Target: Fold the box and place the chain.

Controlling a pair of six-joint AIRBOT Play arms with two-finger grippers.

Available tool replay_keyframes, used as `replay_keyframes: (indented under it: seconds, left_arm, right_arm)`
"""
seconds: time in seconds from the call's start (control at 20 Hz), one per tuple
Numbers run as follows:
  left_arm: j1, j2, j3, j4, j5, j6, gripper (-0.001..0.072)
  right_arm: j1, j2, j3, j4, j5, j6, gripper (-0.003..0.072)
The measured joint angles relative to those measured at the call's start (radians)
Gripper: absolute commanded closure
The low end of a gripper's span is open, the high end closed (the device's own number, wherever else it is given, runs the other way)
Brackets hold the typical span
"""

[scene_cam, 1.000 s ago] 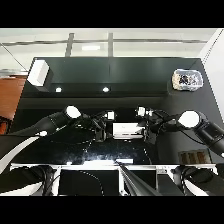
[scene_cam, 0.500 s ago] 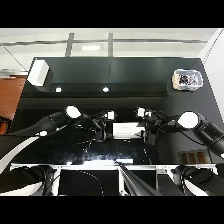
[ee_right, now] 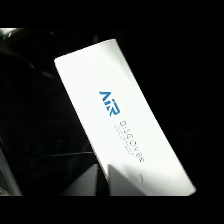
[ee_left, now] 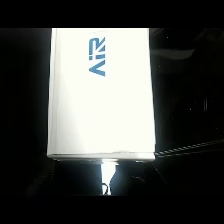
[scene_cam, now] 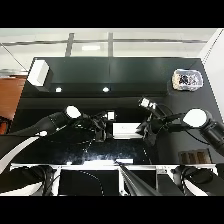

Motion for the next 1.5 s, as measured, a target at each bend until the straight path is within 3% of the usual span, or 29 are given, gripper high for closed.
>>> replay_keyframes:
  seconds: [0.2, 0.4, 0.75, 1.3, 1.35, 1.45, 1.5]
  left_arm:
    - [0.000, 0.000, 0.000, 0.000, 0.000, 0.000, 0.0380]
    - [0.000, 0.000, 0.000, 0.000, 0.000, 0.000, 0.0380]
    - [0.000, 0.000, 0.000, 0.000, 0.000, 0.000, 0.0379]
    - [0.000, 0.000, 0.000, 0.000, 0.000, 0.000, 0.0351]
    - [0.000, 0.000, 0.000, 0.000, 0.000, 0.000, 0.0300]
    - [0.003, 0.004, 0.000, 0.004, -0.004, -0.009, 0.0002]
    - [0.006, 0.010, 0.000, 0.008, -0.009, -0.014, 0.0001]
  right_arm:
    - [-0.055, 0.003, -0.020, 0.048, 0.027, 0.279, 0.0643]
    - [-0.079, -0.043, -0.056, 0.188, 0.027, 0.404, 0.0643]
    - [-0.087, -0.153, -0.070, 0.262, -0.019, 0.456, 0.0642]
    - [-0.090, -0.209, -0.079, 0.235, -0.027, 0.452, 0.0641]
    - [-0.096, -0.208, -0.078, 0.240, -0.020, 0.434, 0.0641]
    - [-0.124, -0.192, -0.058, 0.240, 0.018, 0.401, 0.0641]
    - [-0.145, -0.176, -0.042, 0.259, 0.037, 0.390, 0.0641]
